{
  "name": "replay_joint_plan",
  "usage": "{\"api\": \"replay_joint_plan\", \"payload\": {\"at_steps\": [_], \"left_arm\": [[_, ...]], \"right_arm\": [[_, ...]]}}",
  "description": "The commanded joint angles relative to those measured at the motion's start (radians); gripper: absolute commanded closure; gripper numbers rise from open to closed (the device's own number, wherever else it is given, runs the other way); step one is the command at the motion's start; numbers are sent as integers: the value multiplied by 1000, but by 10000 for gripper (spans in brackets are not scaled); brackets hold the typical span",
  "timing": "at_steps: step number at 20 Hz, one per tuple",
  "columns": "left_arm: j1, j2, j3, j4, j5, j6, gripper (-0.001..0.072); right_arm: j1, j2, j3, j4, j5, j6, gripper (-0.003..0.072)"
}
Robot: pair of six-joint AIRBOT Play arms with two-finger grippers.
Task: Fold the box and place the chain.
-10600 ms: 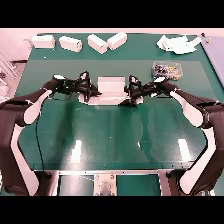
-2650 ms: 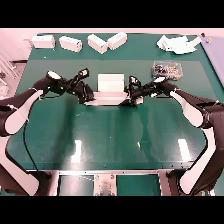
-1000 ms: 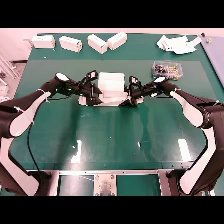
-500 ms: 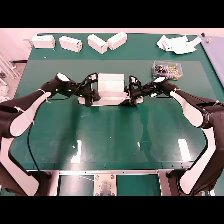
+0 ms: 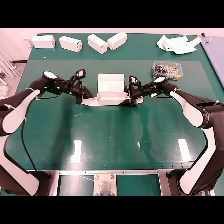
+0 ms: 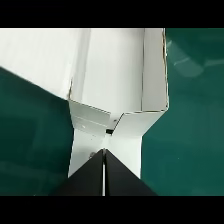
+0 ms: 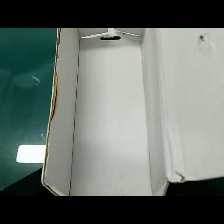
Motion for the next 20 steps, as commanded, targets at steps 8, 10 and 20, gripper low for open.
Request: {"api": "replay_joint_plan", "payload": {"at_steps": [8,10,20], "left_arm": [[106,130,0,-8,36,-570,692],[108,130,0,88,31,-736,693],[229,132,-79,153,70,-1151,693]], "right_arm": [[0,0,0,0,2,-1,105],[0,0,0,0,2,-1,106],[0,0,0,0,2,-1,106]]}}
